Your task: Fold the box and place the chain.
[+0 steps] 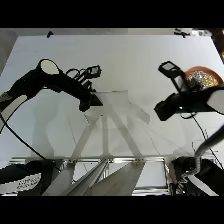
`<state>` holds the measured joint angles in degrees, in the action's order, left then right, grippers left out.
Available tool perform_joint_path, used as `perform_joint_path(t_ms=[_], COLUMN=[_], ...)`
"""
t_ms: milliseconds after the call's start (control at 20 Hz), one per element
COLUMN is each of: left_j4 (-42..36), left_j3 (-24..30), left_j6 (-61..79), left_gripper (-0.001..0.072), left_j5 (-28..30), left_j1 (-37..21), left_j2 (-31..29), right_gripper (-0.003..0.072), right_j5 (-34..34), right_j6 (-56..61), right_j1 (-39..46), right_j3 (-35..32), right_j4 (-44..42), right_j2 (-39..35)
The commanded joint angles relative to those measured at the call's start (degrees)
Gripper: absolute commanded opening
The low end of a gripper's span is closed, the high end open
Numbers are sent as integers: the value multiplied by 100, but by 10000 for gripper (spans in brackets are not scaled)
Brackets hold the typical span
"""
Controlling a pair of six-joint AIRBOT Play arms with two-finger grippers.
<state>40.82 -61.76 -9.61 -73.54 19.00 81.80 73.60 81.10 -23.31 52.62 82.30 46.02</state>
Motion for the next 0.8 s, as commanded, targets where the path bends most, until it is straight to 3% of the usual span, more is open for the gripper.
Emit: perform_joint_path(t_ms=[0,200,750], left_j4=[-221,-205,101], left_j3=[380,680,680], left_j6=[317,852,940], left_gripper=[-1,3,3], left_j5=[540,737,1130], left_j1=[146,192,848], left_j2=[-28,-15,691], right_gripper=[353,352,350], right_j5=[227,192,31], right_j6=[160,162,160], right_j1=[-2,-2,-2], right_j3=[9,-22,-85], right_j4=[560,546,269], right_j2=[-868,-1010,-999])
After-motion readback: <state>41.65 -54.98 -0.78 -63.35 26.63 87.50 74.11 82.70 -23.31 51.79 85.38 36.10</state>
